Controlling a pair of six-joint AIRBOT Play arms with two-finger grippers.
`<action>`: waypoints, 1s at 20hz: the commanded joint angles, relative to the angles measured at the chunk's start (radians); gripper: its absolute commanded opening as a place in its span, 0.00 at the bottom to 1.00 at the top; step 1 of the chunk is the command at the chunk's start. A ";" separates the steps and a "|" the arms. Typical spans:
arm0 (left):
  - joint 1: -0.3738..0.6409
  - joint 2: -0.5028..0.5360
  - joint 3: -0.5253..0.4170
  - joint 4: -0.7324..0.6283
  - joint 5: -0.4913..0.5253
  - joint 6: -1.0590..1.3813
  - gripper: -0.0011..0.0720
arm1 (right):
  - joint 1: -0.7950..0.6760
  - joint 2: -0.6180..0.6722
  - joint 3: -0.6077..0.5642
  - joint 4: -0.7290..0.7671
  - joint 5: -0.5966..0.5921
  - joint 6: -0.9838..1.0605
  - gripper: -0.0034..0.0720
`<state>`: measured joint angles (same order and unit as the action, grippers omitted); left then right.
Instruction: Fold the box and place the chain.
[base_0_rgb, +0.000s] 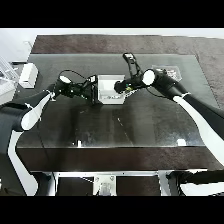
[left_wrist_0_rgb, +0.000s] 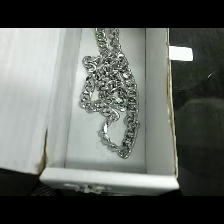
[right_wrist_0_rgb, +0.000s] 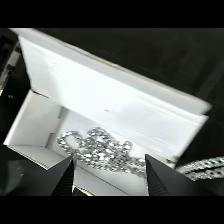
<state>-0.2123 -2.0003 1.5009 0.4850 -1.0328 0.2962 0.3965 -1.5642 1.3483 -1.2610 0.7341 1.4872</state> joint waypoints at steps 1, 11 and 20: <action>0.000 0.000 0.000 0.000 0.000 0.000 0.73 | -0.105 0.052 -0.024 -0.045 0.011 0.056 0.77; 0.000 0.000 0.000 0.000 0.000 0.000 0.73 | -0.396 0.025 -0.276 0.132 -0.444 0.222 0.77; 0.000 0.000 0.000 0.000 0.000 0.000 0.73 | -0.368 -0.190 -0.112 0.241 -0.508 0.222 0.76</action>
<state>-0.2123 -2.0003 1.5009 0.4850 -1.0325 0.2962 0.0189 -1.6997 1.1843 -1.0489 0.2443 1.7073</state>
